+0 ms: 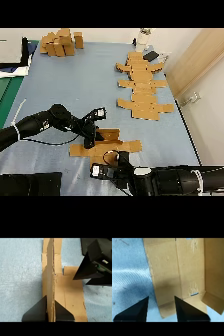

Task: Fold the box.

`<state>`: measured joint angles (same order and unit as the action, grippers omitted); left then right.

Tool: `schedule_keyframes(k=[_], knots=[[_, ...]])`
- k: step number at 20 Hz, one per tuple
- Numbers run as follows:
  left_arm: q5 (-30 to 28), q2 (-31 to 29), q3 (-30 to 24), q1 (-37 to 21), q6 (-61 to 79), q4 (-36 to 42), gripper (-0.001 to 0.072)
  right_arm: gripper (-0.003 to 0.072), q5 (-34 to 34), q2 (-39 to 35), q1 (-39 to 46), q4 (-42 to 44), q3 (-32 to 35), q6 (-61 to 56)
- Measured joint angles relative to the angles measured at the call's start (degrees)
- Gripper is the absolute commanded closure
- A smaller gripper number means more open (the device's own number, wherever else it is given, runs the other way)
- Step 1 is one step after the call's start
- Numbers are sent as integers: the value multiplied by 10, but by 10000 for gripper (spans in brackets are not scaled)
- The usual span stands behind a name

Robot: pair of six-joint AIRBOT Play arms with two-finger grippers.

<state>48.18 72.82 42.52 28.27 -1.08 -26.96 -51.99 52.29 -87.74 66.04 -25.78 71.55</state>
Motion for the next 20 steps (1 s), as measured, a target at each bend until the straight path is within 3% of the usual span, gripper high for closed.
schedule_keyframes(k=[8,20], knots=[[0,0,0,0,0,0,696,209,-28,10,0,-65,-14,-58],[0,0,0,0,0,0,696,185,-70,8,0,-94,-43,-80]])
